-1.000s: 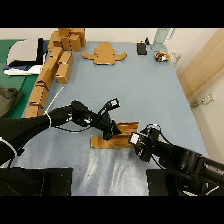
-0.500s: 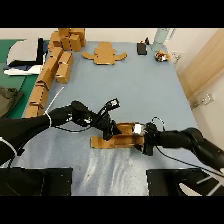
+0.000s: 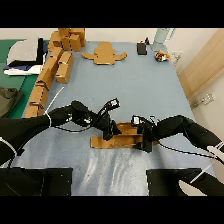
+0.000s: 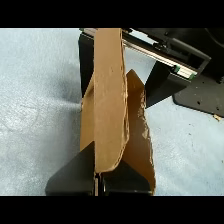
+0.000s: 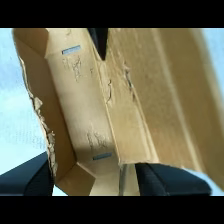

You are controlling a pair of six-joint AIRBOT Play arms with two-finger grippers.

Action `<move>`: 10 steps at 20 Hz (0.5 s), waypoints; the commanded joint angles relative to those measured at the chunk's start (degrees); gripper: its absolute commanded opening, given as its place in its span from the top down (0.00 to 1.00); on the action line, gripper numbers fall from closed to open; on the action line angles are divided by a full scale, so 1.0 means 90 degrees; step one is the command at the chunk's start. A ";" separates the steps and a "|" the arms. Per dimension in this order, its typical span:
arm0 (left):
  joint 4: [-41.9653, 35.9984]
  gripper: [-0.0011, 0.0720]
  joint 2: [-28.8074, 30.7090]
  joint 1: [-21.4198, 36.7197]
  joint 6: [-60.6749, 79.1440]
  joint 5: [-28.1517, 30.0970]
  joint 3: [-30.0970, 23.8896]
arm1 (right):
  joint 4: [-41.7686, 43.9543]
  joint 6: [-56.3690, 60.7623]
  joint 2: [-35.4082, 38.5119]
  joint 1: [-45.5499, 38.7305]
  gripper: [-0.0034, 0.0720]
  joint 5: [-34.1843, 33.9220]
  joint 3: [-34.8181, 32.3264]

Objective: Fold the box.

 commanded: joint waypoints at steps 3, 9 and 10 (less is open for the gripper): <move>0.0000 0.97 -0.0002 0.0000 0.0000 0.0002 0.0002 | 0.0090 -0.0044 -0.0036 -0.0041 0.02 -0.0063 0.0024; 0.0000 0.97 -0.0002 0.0000 0.0002 0.0002 0.0000 | 0.0032 -0.0641 -0.0041 -0.0019 0.03 -0.0136 0.0024; 0.0000 0.97 -0.0002 0.0000 0.0000 0.0002 0.0002 | -0.0109 -0.0641 -0.0041 -0.0019 0.03 -0.0131 0.0010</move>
